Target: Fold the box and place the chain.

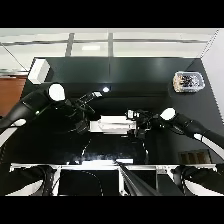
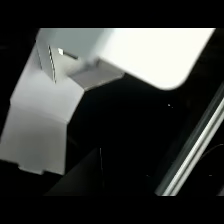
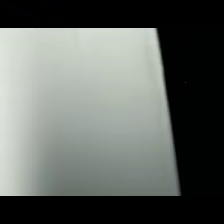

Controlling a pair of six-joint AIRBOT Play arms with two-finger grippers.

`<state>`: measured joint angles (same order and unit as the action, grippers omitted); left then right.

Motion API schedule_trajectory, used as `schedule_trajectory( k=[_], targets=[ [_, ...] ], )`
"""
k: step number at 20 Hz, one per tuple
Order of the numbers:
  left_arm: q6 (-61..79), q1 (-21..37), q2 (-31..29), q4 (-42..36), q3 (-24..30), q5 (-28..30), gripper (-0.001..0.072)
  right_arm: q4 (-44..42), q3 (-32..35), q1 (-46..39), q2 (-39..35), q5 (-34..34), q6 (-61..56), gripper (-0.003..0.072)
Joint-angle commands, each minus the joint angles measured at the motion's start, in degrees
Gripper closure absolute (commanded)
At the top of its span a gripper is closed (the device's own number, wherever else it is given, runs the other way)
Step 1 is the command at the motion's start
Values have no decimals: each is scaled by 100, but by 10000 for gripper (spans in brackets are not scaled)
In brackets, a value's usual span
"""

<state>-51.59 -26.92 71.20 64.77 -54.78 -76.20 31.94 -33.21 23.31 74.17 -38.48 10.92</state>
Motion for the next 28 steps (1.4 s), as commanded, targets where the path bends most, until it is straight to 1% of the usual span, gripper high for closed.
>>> schedule_trajectory(
  k=[1,2,4,5,6,7,8,9,10,11,13,15,16,17,19,21,23,25,27,28],
  targets=[
    [-555,-70,-337,-1263,422,369,683,2,2,2,2,-2,-2,213],
    [-452,-114,-363,-1685,625,708,683,0,2,2,2,-2,-4,213],
    [-789,-131,-365,-1856,1025,1853,683,0,2,2,2,-2,-4,214],
    [-704,-131,-365,-2249,1231,2540,682,2,2,2,0,-2,-2,214],
    [-284,-131,-363,-2811,1373,3016,681,2,2,2,2,-2,-2,214],
    [308,-131,-363,-3423,1456,3292,681,2,2,2,0,-7,0,302],
    [857,-131,-363,-3797,1467,3460,681,4,2,2,0,-7,2,455],
    [1202,-129,-363,-4030,1462,3652,681,7,2,2,2,-31,7,562],
    [1375,-131,-363,-4192,1462,3941,681,13,2,2,0,-31,7,555],
    [1397,-131,-363,-4190,1462,4207,681,15,2,2,0,-31,7,555],
    [1471,-129,-332,-4096,1462,4765,681,13,2,2,0,-31,7,555],
    [1714,-131,-190,-3862,1462,5189,681,13,2,2,0,-31,4,555],
    [1714,-131,-44,-3860,1451,5158,681,11,2,2,0,-28,7,555],
    [1716,-131,133,-3788,1445,4953,681,11,2,2,2,-28,7,555],
    [1714,-131,474,-3648,1412,4332,681,9,2,2,2,-26,7,555],
    [1714,-131,713,-3650,1381,3901,681,7,2,2,2,-24,7,555],
    [1716,-127,855,-3624,1375,3694,681,7,2,2,0,-24,4,555],
    [1753,-118,907,-3501,1357,3685,681,7,2,2,0,-26,7,555],
    [1755,-81,876,-3259,1163,3633,680,7,2,2,0,-24,7,555],
    [1751,-31,844,-3029,1005,3462,680,4,2,2,0,-26,7,555]
  ],
)
